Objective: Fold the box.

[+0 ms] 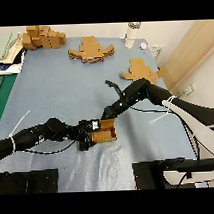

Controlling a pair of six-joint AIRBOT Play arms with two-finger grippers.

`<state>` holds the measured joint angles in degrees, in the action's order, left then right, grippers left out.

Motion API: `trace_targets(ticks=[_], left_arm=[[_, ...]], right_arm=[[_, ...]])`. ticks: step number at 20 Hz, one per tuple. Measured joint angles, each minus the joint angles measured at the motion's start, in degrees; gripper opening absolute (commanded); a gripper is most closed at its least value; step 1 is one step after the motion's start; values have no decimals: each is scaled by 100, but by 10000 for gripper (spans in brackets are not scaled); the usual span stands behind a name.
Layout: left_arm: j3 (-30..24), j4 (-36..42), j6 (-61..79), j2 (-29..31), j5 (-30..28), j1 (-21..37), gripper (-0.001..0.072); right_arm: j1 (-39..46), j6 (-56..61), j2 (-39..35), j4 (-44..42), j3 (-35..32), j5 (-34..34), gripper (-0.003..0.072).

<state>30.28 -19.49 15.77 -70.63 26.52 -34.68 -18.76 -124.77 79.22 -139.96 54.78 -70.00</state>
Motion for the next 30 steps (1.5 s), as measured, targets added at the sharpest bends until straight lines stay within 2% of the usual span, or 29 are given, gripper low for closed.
trace_targets(ticks=[6,12,14,15,16,17,18,22,30], left_arm=[[0,-17,42,0,7,0,423],[0,2,-4,0,0,0,422],[0,2,-2,0,0,0,422],[0,2,-2,-2,0,0,422],[0,2,-2,0,2,0,422],[0,0,-2,0,0,0,422],[0,0,0,0,0,0,422],[0,0,0,0,0,0,422],[0,0,0,-2,0,0,422]], right_arm=[[-1036,-216,-844,1169,-146,385,3],[-1906,-363,-1912,2052,-1095,1543,4],[-2135,-448,-2343,2297,-1484,1910,66],[-2221,-487,-2553,2433,-1659,2037,120],[-2310,-542,-2780,2533,-1832,2149,317],[-2376,-601,-2975,2645,-1969,2186,450],[-2415,-691,-3165,2739,-2087,2260,512],[-2496,-1307,-3560,3047,-2308,2391,512],[-2524,-2435,-3458,3283,-2409,2721,512]])
